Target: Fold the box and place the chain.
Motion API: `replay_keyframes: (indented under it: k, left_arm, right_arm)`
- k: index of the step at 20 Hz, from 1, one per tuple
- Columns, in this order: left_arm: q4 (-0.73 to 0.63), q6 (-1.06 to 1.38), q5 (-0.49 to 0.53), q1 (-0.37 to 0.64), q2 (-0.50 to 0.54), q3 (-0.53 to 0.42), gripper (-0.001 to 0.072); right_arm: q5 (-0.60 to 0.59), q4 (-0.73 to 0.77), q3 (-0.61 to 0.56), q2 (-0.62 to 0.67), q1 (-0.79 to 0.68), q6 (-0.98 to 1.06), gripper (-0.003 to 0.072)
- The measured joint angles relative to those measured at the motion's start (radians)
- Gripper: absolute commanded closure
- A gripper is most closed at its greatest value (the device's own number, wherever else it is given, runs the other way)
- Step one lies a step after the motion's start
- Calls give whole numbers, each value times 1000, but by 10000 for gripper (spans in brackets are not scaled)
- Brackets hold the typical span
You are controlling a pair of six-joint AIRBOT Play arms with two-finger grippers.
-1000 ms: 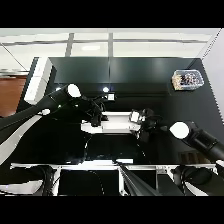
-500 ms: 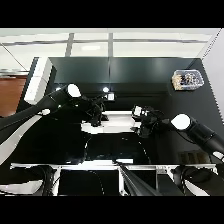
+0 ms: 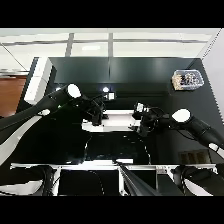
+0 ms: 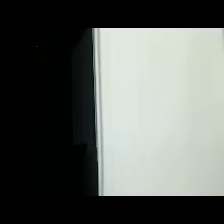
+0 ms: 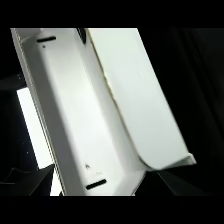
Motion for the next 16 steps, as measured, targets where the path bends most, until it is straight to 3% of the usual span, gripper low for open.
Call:
replay_keyframes:
  k: [11,16]
  left_arm:
    - [-12,30,48,-9,39,-84,689]
    - [-11,38,63,-10,41,-92,688]
  right_arm:
    - [36,43,4,-36,5,-51,-22]
    - [44,-12,4,-72,35,-69,-22]
